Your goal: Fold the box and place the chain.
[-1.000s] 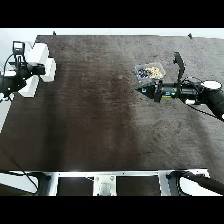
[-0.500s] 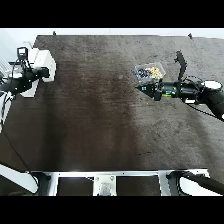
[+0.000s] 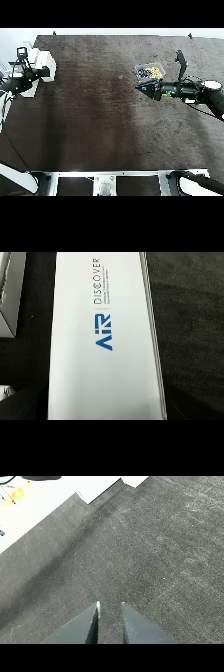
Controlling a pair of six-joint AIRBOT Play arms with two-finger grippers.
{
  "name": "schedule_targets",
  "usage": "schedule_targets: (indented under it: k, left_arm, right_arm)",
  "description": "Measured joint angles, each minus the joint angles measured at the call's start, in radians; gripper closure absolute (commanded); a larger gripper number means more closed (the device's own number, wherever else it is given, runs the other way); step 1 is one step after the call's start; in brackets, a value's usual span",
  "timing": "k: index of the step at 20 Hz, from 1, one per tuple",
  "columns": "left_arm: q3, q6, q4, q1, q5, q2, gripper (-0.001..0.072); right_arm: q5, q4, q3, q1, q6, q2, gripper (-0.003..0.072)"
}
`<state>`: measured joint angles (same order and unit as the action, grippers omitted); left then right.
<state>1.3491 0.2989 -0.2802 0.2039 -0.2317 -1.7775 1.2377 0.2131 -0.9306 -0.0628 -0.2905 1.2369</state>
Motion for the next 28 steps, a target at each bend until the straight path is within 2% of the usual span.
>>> schedule_targets:
  k: [3,6,7,8,9,10,11,14,17,20,23,28]
  left_arm:
    - [0.008,-0.032,-0.002,0.0,0.002,0.028,-0.0011]
    - [0.012,-0.057,-0.006,0.003,-0.006,0.065,-0.0011]
    - [0.012,-0.06,-0.007,0.003,-0.016,0.079,-0.0011]
    - [0.013,-0.062,-0.008,0.005,-0.034,0.099,0.002]
    - [0.013,-0.064,-0.01,0.005,-0.053,0.123,0.0276]
    - [0.013,-0.064,-0.013,0.005,-0.082,0.152,0.0629]
    - [0.013,-0.066,-0.019,0.006,-0.119,0.18,0.0689]
    - [0.004,-0.077,-0.036,0.005,-0.281,0.286,0.0693]
    - [-0.084,-0.108,-0.013,-0.018,-0.339,0.433,0.0693]
    - [-0.296,-0.248,0.088,-0.084,-0.292,0.647,0.0693]
    - [-0.557,-0.481,0.273,-0.16,-0.232,0.884,0.0693]
    - [-0.93,-0.753,0.533,-0.269,-0.172,1.199,0.0693]
  right_arm:
    - [0.0,0.0,0.0,0.0,0.0,0.0,0.0382]
    - [0.0,0.0,0.0,0.0,0.0,0.0,0.0383]
    - [0.0,0.0,0.0,0.0,-0.001,0.0,0.0456]
    - [0.001,0.0,0.0,0.0,0.0,0.0,0.0661]
    - [0.001,0.0,0.0,0.0,-0.001,0.0,0.0676]
    - [0.001,-0.001,0.0,0.0,-0.002,0.0,0.0677]
    - [0.001,0.0,0.0,0.0,-0.002,-0.003,0.0678]
    - [-0.017,0.0,0.011,0.0,-0.002,-0.039,0.0679]
    - [-0.125,0.018,0.064,0.0,-0.001,-0.138,0.0679]
    - [-0.296,0.032,0.167,0.0,0.0,-0.286,0.0679]
    - [-0.473,0.045,0.298,0.0,0.01,-0.46,0.0679]
    - [-0.613,0.057,0.517,0.0,0.032,-0.717,0.0679]
